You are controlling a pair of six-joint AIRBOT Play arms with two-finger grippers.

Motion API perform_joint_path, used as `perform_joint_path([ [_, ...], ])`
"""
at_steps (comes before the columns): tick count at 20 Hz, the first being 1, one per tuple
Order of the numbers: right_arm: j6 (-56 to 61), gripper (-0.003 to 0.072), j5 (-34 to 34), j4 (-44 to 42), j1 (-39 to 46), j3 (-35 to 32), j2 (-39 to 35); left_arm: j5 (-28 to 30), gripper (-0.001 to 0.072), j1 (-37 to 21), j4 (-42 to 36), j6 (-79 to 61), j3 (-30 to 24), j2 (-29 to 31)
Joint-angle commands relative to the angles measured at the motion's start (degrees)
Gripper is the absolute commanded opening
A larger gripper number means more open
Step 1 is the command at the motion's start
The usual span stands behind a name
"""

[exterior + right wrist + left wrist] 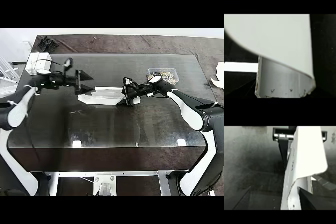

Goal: Fold the box and place the chain.

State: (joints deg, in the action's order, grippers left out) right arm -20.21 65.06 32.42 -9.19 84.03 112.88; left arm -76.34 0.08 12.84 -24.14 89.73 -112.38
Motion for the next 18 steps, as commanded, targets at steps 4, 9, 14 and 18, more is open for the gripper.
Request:
perform_joint_path([
  [4,0.04,0.0496,-0.02,-0.04,-0.02,-0.02,0.02,-18.95,0.0016,-8.81,0.66,-1.09,0.02,7.58],
  [9,0.04,0.0496,-0.02,-0.04,-0.02,-0.02,0.02,-17.14,0.0014,-6.36,1.07,-0.44,-7.76,19.96],
  [14,0.04,0.0496,-0.02,-0.04,-0.02,-0.02,0.02,-5.38,0.0015,3.37,8.07,-1.75,-17.79,26.27],
  [18,0.04,0.0496,-0.02,-0.04,-0.02,-0.02,0.02,0.94,0.0017,9.31,11.21,-0.79,-21.79,26.08],
])
